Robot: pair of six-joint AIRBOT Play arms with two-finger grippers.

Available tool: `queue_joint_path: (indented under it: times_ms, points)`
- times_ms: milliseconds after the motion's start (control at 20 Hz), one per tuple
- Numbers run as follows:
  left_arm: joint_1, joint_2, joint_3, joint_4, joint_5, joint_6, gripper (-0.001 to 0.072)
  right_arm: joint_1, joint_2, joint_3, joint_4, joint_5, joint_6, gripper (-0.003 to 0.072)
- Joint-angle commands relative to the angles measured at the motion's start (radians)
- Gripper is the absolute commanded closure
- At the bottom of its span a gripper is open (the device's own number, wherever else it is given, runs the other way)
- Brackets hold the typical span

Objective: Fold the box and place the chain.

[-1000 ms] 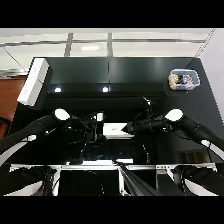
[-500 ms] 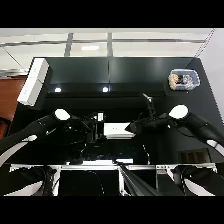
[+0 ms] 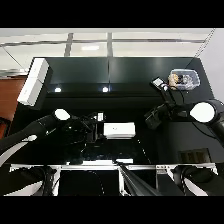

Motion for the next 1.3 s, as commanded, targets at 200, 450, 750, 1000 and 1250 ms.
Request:
queue_joint_path:
  times_ms: [200, 450, 750, 1000, 1250]
  points:
    - [0.000, 0.000, 0.000, -0.013, 0.014, 0.000, 0.0368, 0.004, 0.014, -0.068, -0.040, -0.027, 0.017, 0.0676]
    - [0.000, 0.007, 0.001, -0.014, 0.009, 0.004, -0.0011, 0.004, 0.014, -0.068, -0.005, -0.058, 0.017, 0.0676]
    - [0.008, 0.200, 0.001, 0.220, -0.026, -0.246, -0.0011, 0.004, 0.014, -0.068, -0.028, -0.042, 0.017, 0.0676]
    - [-0.031, 0.289, 0.024, 0.108, 0.016, -0.256, -0.0006, -0.011, 0.014, -0.068, -0.052, -0.145, 0.039, 0.0676]
    - [-0.165, 0.077, 0.176, 0.082, 0.034, -0.372, -0.0004, -0.155, 0.014, -0.068, -0.216, -0.182, 0.171, 0.0676]
